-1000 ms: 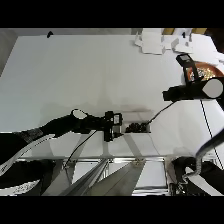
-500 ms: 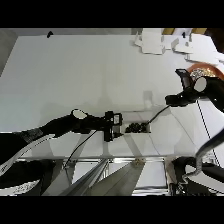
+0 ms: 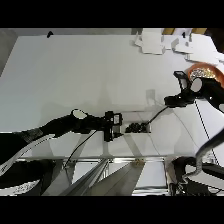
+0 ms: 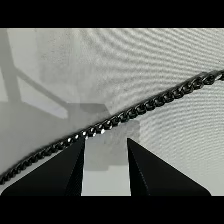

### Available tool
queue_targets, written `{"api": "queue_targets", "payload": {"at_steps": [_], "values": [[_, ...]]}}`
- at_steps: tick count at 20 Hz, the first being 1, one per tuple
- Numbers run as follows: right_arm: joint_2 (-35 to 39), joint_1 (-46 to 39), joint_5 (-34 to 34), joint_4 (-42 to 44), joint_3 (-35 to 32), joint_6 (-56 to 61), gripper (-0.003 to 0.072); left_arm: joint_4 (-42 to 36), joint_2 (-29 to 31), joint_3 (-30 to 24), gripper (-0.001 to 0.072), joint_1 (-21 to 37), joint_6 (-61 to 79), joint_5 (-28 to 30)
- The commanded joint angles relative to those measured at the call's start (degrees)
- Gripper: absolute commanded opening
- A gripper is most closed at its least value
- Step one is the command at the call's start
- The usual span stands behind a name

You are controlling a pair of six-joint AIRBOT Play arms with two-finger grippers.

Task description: Fold the box and place the chain.

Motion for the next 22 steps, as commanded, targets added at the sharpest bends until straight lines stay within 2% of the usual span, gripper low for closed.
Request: {"api": "queue_targets", "payload": {"at_steps": [1,8,9,11,15,19,22], "values": [[-1.8,0.0,-1.3,-0.1,0.0,0.0,0.0298,0.0,0.0,0.0,0.0209,0.0,0.0,0.0],[-3.1,0.0,-2.2,-0.1,0.0,0.5,0.0289,0.0,0.0,0.0,0.0209,0.0,0.0,0.0],[-3.3,0.0,-1.8,-0.1,0.0,0.5,0.0222,0.0,0.0,0.0,0.0209,0.0,0.0,0.0],[-3.2,0.0,-0.7,-0.1,0.0,0.4,0.0017,0.0,0.0,0.0,0.0209,0.0,0.0,0.0],[1.1,0.0,1.9,0.0,0.0,-0.1,0.0018,0.0,0.0,0.0,0.0209,0.0,0.0,0.0],[11.3,0.0,6.4,2.4,0.0,-0.1,0.0018,0.0,0.0,0.0,0.0209,0.0,0.0,0.0],[20.6,0.0,9.4,7.4,0.0,-1.4,0.0018,0.0,0.0,0.0,0.0209,0.0,0.0,0.0]]}}
